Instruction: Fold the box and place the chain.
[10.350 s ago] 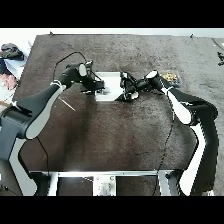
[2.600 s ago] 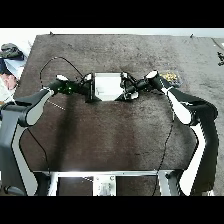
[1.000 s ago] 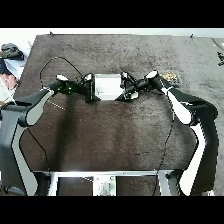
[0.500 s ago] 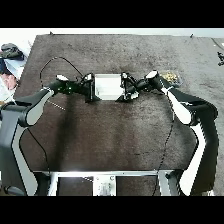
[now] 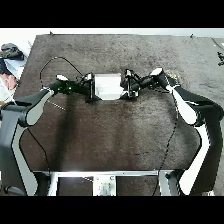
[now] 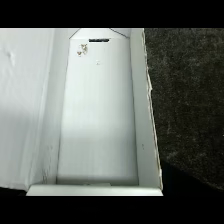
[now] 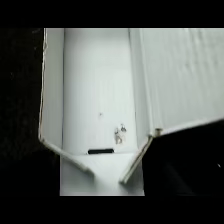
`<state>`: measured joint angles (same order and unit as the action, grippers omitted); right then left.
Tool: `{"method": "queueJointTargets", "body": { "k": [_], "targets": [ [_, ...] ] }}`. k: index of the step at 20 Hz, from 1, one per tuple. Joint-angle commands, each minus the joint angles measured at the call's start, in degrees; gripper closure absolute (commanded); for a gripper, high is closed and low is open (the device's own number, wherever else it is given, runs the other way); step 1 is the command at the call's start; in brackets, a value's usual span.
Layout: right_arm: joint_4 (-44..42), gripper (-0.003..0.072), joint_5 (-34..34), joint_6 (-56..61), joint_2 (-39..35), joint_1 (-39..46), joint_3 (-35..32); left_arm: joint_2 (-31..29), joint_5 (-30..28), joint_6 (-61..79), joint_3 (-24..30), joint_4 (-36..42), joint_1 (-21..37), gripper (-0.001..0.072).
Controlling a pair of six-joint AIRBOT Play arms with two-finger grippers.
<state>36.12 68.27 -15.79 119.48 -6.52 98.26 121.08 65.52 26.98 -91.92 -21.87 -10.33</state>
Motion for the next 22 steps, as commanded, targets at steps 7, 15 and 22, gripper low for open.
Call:
{"method": "queueJointTargets", "body": {
  "k": [7,15,22],
  "targets": [
    [1.31,-0.0022,1.07,7.10,-7.54,2.89,0.07,0.00,0.28,0.04,-0.04,-0.13,0.02,0.0239],
    [-13.90,0.0655,-2.45,8.52,-6.45,-0.98,0.04,0.00,0.00,0.04,-0.04,-0.15,0.02,0.0239],
    [-10.21,0.0672,-11.80,7.89,-4.09,-2.10,-0.02,0.00,-0.02,0.04,-0.04,-0.13,0.02,0.0238]
  ]
}}
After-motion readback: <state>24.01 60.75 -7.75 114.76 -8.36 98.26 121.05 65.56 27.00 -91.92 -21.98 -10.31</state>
